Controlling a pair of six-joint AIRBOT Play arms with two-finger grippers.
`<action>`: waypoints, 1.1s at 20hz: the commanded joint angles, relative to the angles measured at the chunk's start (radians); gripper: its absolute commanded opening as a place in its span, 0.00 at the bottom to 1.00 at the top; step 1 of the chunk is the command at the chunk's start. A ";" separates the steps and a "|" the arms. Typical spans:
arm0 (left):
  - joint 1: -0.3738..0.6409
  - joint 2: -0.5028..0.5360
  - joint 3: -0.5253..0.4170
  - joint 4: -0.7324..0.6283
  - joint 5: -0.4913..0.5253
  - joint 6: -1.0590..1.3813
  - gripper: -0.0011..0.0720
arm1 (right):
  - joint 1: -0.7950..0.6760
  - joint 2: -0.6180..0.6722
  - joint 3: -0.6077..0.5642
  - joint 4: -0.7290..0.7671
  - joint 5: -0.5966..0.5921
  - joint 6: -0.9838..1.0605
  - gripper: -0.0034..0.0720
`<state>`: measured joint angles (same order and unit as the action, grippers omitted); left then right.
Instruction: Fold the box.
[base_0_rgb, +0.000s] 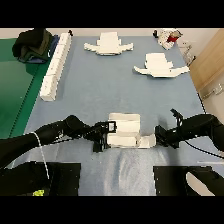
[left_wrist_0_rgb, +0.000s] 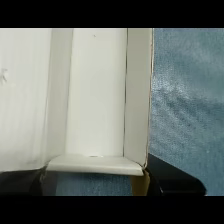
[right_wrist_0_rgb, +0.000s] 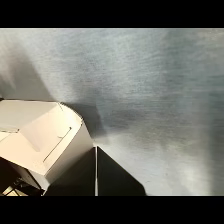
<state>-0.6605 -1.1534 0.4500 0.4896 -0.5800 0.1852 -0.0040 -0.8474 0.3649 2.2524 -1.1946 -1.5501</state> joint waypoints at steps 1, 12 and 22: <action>0.000 -0.001 0.001 0.000 0.001 -0.001 0.83 | 0.000 -0.001 0.000 0.015 0.000 -0.003 0.05; 0.000 0.000 0.001 0.003 -0.014 0.000 0.54 | 0.000 -0.001 0.000 0.041 0.002 -0.008 0.21; 0.000 0.000 0.001 0.000 -0.014 0.000 0.54 | 0.173 -0.001 0.073 0.162 0.061 -0.098 0.67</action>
<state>-0.6605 -1.1534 0.4503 0.4904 -0.5930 0.1848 0.1078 -0.8486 0.4187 2.4027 -1.1759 -1.6405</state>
